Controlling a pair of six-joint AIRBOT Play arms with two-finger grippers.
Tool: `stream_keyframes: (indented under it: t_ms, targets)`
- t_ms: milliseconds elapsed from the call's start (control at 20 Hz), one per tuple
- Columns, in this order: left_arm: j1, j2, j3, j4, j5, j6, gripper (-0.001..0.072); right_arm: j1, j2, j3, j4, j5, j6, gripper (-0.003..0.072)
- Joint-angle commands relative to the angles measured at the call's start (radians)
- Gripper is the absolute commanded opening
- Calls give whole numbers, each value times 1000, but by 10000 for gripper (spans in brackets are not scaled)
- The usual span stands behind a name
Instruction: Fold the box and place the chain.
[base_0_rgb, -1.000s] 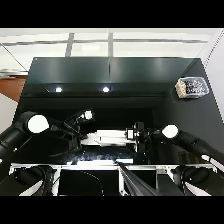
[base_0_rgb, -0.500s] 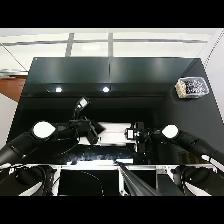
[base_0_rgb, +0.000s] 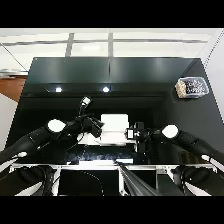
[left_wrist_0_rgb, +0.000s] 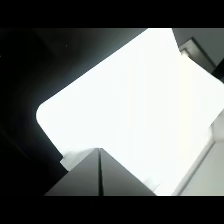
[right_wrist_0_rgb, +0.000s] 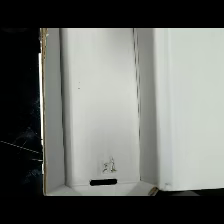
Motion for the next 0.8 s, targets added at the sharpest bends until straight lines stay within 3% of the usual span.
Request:
stream_keyframes:
  t_ms: [0,100,250,400,450,500,550,650,750]
  targets:
    - [2,-26,5,2,-37,50,28,1,0,0,0,-1,1,456]
    - [16,-2,32,41,-50,73,28,1,0,0,0,-1,1,456]
    - [85,89,84,223,-155,67,27,1,0,0,0,-1,1,456]
    - [215,232,89,346,-328,67,44,1,0,0,0,-1,1,456]
    - [264,273,89,403,-403,67,191,1,0,0,0,-1,1,456]
    - [315,307,87,465,-480,67,484,1,0,0,0,-1,1,456]
    - [357,326,81,518,-533,67,712,1,0,0,0,-1,1,456]
    - [398,332,59,613,-605,91,701,1,0,0,0,-1,1,456]
    - [383,329,18,624,-610,180,701,1,0,0,0,-1,1,456]
